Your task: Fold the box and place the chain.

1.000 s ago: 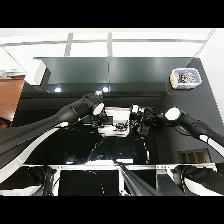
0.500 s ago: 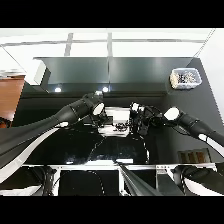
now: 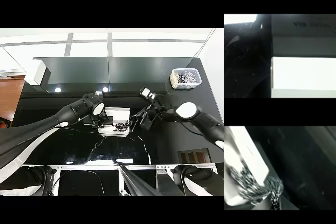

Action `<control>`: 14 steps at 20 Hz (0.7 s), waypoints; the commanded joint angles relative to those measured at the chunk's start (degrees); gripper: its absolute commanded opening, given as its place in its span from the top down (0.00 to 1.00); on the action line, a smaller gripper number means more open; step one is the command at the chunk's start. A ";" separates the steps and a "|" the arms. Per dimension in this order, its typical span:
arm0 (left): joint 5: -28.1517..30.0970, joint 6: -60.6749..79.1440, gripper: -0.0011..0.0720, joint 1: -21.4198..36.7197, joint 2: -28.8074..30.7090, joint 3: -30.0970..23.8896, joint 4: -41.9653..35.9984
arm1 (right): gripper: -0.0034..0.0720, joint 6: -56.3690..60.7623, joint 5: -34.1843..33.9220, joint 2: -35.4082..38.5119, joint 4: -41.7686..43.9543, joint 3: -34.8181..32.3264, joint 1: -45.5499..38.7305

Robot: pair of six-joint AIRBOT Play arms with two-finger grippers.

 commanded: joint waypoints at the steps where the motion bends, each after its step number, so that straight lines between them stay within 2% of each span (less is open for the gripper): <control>1: -0.04 0.00 0.94 0.04 -0.04 0.02 0.00 | 0.94 9.46 9.79 7.41 -0.48 5.22 -0.98; 4: -0.07 0.00 0.94 0.04 -0.04 0.02 0.00 | 0.94 16.98 17.53 10.34 -0.02 14.03 -0.94; 6: -0.04 0.00 0.94 0.04 -0.04 0.02 0.00 | 0.93 19.32 21.31 10.36 3.67 20.17 -0.94; 10: -0.15 0.00 0.94 0.04 -0.04 0.02 -0.02 | 0.94 19.30 20.87 10.34 15.21 27.12 -0.94; 14: -0.28 0.00 0.94 0.04 -0.04 0.02 -0.02 | 0.93 19.85 19.71 9.73 19.52 27.50 -0.92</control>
